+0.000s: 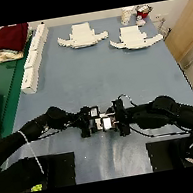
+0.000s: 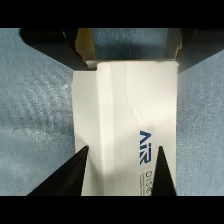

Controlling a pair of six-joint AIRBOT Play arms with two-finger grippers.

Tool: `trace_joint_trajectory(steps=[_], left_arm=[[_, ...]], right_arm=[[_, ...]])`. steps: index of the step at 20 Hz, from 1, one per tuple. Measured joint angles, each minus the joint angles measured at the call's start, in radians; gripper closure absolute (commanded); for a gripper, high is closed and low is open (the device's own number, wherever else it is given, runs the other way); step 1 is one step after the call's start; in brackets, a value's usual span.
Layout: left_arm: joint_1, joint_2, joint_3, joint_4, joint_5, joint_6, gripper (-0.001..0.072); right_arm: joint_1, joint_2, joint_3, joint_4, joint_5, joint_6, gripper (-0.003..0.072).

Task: Fold the box.

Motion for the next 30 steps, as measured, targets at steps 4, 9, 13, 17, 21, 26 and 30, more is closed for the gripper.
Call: trace_joint_trajectory(steps=[4,9,13,17,21,26,30], left_arm=[[0.000,0.000,0.000,0.000,0.000,0.000,0.0245],[0.000,0.000,0.000,0.000,0.000,0.000,0.0245],[0.000,0.000,0.000,0.000,0.000,-0.001,0.0245],[0.000,0.000,0.000,0.000,0.000,-0.001,0.0245],[0.000,0.000,0.000,0.000,0.000,0.000,0.0245],[0.000,0.000,0.000,0.000,0.000,0.000,0.0245],[0.000,0.000,0.000,0.000,0.000,0.000,0.0245]], right_arm=[[0.000,0.020,0.000,-0.016,0.011,0.000,0.0223],[0.000,0.027,0.000,-0.048,0.068,0.001,0.0263],[0.000,0.022,0.000,-0.060,0.084,0.021,0.0283],[0.001,-0.009,0.000,-0.061,0.072,0.045,0.0421],[0.001,-0.030,0.000,-0.053,0.055,0.053,0.0545],[0.000,-0.036,0.000,-0.026,0.031,0.055,0.0503],[0.000,-0.037,0.000,-0.005,0.005,0.056,0.0340]])
